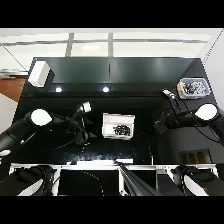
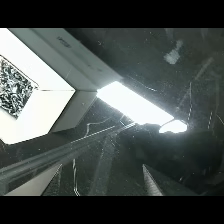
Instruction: Fold the box and place the chain.
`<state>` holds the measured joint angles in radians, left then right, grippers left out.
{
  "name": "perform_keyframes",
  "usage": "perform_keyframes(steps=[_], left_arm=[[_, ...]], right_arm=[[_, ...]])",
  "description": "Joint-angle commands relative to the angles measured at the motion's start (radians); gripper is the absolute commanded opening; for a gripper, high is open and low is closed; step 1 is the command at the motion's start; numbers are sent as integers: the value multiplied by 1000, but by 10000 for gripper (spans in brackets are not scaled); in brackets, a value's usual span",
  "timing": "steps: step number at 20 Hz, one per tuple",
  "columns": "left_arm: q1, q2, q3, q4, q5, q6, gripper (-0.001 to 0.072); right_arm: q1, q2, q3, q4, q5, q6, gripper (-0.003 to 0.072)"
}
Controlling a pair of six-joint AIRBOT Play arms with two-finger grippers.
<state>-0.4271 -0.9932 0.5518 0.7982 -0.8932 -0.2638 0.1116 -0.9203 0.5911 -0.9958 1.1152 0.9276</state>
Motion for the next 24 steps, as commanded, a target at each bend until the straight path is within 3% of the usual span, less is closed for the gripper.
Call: perform_keyframes(steps=[1, 10, 13, 17, 24], left_arm=[[-19, -70, -43, -96, 77, 466, 698], [-19, -246, 35, -194, 103, 520, 686], [-10, -263, 65, -266, 101, 523, 686], [-6, -288, 83, -230, 15, 552, 686], [-9, -291, 82, -214, 27, 551, 687]], right_arm=[[2, -1, 0, 0, 1, 0, 581], [3, -1, 0, 0, 2, 0, 581], [3, -1, 0, 0, 2, 0, 581], [3, -1, 0, 0, 2, 0, 581], [3, -1, 0, 0, -1, 0, 581]])
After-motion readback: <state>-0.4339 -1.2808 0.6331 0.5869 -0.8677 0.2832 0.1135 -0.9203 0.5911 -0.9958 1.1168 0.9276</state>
